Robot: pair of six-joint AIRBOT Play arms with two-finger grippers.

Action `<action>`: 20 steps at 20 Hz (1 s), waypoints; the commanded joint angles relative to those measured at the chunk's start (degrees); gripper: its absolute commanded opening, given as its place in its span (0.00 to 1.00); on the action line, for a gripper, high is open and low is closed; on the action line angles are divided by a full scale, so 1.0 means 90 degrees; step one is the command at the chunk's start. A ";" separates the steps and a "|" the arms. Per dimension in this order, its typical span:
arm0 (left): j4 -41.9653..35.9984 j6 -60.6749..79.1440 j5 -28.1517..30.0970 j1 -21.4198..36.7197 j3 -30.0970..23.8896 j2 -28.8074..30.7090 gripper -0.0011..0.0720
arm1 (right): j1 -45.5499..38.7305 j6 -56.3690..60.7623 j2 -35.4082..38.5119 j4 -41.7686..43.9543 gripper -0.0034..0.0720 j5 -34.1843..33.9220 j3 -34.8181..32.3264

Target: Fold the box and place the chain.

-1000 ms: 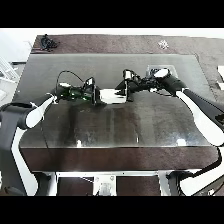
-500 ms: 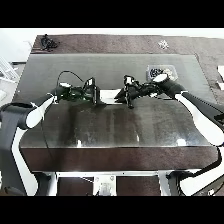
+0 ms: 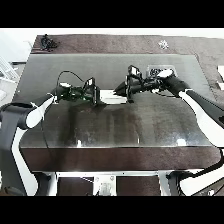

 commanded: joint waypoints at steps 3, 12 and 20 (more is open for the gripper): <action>0.0000 -0.0002 0.0000 0.0005 0.0000 0.0005 0.87 | -0.0005 0.0440 -0.0401 -0.0153 0.05 -0.0595 0.0090; 0.0000 -0.0002 0.0000 0.0005 0.0000 0.0005 0.87 | 0.0177 0.1528 -0.0753 -0.1149 0.05 -0.0544 0.0189; 0.0000 -0.0002 0.0000 0.0005 0.0000 0.0005 0.87 | -0.0073 0.1457 0.1202 -0.0090 0.05 -0.0172 0.0299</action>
